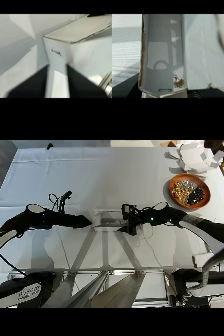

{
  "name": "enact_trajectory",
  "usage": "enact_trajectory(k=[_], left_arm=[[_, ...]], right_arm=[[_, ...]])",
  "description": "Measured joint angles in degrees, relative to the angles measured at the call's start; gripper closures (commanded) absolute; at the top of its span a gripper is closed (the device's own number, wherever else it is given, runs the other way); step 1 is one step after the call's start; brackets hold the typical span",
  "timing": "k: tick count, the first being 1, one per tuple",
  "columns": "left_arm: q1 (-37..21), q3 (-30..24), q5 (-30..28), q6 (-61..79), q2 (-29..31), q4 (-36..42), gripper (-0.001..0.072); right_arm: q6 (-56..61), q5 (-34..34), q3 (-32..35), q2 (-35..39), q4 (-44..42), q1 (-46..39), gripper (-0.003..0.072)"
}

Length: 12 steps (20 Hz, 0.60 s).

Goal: Fold the box and place the chain.

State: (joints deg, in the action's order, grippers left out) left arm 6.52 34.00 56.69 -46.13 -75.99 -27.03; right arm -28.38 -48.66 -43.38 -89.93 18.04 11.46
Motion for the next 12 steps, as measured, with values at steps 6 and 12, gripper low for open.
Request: enact_trajectory(k=[6,12], left_arm=[[0.7,0.0,-0.5,-0.2,0.0,0.7,0.0456],[0.2,0.0,-2.8,-1.7,0.7,-0.1,0.0411]], right_arm=[[0.0,0.0,0.0,0.0,0.0,0.0,0.0231],[0.0,0.0,0.0,0.0,0.0,0.0,0.0231]])
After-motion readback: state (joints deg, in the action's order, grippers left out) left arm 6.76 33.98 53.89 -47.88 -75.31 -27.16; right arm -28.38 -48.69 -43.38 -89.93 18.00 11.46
